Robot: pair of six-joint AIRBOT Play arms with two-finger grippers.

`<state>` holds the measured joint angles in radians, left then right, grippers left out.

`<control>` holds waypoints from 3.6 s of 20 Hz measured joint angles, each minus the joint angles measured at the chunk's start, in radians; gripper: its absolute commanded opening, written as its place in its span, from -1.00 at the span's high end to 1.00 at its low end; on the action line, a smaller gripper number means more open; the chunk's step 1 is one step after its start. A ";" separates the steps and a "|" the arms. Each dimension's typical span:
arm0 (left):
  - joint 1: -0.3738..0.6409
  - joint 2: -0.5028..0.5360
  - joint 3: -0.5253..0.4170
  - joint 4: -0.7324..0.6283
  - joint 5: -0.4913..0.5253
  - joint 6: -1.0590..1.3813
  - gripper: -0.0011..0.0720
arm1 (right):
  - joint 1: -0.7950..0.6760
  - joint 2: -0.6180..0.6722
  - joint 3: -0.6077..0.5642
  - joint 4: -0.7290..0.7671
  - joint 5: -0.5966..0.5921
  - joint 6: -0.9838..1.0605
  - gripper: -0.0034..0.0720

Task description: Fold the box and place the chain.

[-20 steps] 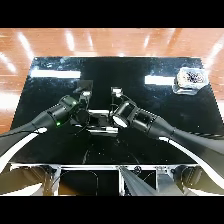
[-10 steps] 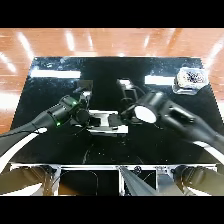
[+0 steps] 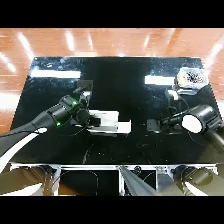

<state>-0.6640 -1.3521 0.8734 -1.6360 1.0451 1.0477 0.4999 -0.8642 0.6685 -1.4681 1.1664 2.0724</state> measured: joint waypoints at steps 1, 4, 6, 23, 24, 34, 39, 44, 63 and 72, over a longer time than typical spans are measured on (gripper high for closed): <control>0.000 0.000 0.000 0.000 0.000 0.000 0.90 | -0.020 -0.001 -0.039 0.065 -0.061 -0.043 0.81; 0.000 0.000 0.000 0.000 0.001 0.000 0.90 | -0.055 -0.068 -0.111 0.257 -0.209 -0.174 0.81; 0.000 0.000 0.000 -0.001 0.002 0.000 0.90 | -0.065 -0.138 -0.132 0.365 -0.285 -0.254 0.81; 0.000 0.000 0.000 -0.004 0.020 -0.003 0.90 | 0.062 -0.299 -0.030 0.706 -0.508 -0.496 -0.50; 0.000 0.000 0.000 -0.004 0.021 -0.004 0.90 | 0.069 -0.299 -0.019 0.705 -0.507 -0.496 -0.50; 0.000 0.000 0.000 -0.003 0.021 0.000 0.90 | 0.147 -0.347 0.051 0.697 -0.518 -0.460 -0.20; 0.000 0.000 0.000 -0.002 0.026 -0.001 0.90 | 0.220 -0.377 0.144 0.475 -0.476 -0.254 -0.20; 0.000 0.000 0.000 -0.002 0.022 0.000 0.90 | 0.297 -0.394 0.233 0.217 -0.384 -0.016 -0.20; 0.000 0.000 0.000 -0.003 0.020 0.000 0.90 | 0.419 -0.530 0.381 -0.073 -0.188 0.286 -0.35; 0.000 0.000 0.000 -0.003 0.019 0.000 0.90 | 0.448 -0.629 0.452 -0.134 -0.129 0.352 0.07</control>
<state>-0.6640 -1.3521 0.8734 -1.6394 1.0645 1.0473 0.9478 -1.4937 1.1202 -1.6020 1.0374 2.4248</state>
